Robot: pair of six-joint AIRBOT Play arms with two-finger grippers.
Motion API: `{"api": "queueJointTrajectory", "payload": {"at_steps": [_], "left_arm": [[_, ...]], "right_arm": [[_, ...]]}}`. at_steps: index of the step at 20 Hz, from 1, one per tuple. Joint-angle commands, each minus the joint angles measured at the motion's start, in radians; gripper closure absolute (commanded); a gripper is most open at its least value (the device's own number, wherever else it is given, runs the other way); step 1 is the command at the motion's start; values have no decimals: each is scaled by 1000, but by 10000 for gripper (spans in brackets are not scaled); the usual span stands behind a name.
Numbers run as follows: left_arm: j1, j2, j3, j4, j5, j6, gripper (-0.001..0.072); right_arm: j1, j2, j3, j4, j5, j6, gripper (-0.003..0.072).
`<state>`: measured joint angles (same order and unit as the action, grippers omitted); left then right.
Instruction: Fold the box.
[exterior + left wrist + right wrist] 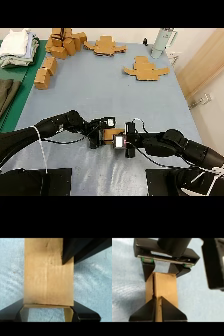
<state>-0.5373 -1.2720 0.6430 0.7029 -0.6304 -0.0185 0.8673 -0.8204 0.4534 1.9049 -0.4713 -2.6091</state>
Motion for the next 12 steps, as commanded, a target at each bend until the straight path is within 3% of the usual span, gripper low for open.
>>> {"api": "queueJointTrajectory", "payload": {"at_steps": [1, 2, 3, 6, 8, 12], "left_arm": [[1, 0, 0, 0, 0, 0, 238], [1, 0, 0, 0, 0, 0, 238], [1, 0, 0, 0, 0, 0, 238], [1, 0, 0, 0, 0, 0, 238], [1, 0, 0, 0, 0, 0, 238], [1, 0, 0, 0, 0, 0, 238]], "right_arm": [[1, 0, 0, 15, -26, 0, 553], [1, 4, 0, 15, -25, 0, 394], [1, 8, 1, 15, -26, 1, 350], [1, 41, 12, 16, -21, 1, 354], [-8, 68, 27, -11, -11, 8, 663], [-28, 26, 29, -40, -11, 36, 682]]}}
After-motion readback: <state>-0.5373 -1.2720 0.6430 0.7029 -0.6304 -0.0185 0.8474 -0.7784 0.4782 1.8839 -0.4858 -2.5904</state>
